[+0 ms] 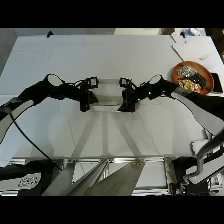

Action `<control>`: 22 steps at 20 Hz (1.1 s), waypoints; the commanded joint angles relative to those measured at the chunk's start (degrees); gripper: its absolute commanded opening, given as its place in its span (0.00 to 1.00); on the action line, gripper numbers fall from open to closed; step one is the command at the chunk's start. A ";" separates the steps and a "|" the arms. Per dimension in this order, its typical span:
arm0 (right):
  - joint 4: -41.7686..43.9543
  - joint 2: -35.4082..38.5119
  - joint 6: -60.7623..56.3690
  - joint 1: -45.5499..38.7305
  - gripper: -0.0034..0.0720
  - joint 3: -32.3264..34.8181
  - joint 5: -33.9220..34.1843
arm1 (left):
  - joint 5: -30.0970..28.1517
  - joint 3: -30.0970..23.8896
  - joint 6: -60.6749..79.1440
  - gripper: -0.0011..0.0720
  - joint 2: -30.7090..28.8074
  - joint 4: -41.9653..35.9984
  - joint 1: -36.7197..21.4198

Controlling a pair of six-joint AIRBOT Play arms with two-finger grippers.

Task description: Fold the box and place the chain.

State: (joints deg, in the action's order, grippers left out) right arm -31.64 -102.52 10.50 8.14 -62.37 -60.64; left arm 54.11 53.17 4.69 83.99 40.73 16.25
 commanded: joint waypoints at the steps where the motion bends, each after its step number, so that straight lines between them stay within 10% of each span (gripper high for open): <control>1: 0.00 0.02 0.02 0.00 0.75 -0.07 0.00 | 4.76 0.00 -1.09 0.03 -5.33 -0.22 -0.83; 10: -0.02 0.02 0.02 0.00 0.75 -0.07 0.00 | 6.93 -0.02 -38.29 0.02 -20.52 11.26 -13.92; 13: 0.00 0.02 0.02 0.00 0.75 -0.07 0.00 | 6.03 -1.42 -59.54 0.03 -18.16 19.93 -14.86; 22: -0.02 0.02 0.02 0.00 0.75 -0.07 0.00 | -0.13 -8.76 -63.87 0.02 -5.75 18.32 -8.92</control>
State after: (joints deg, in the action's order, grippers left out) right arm -31.66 -102.52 10.52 8.14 -62.37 -60.62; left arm 55.94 45.56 -55.61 75.11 58.54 5.80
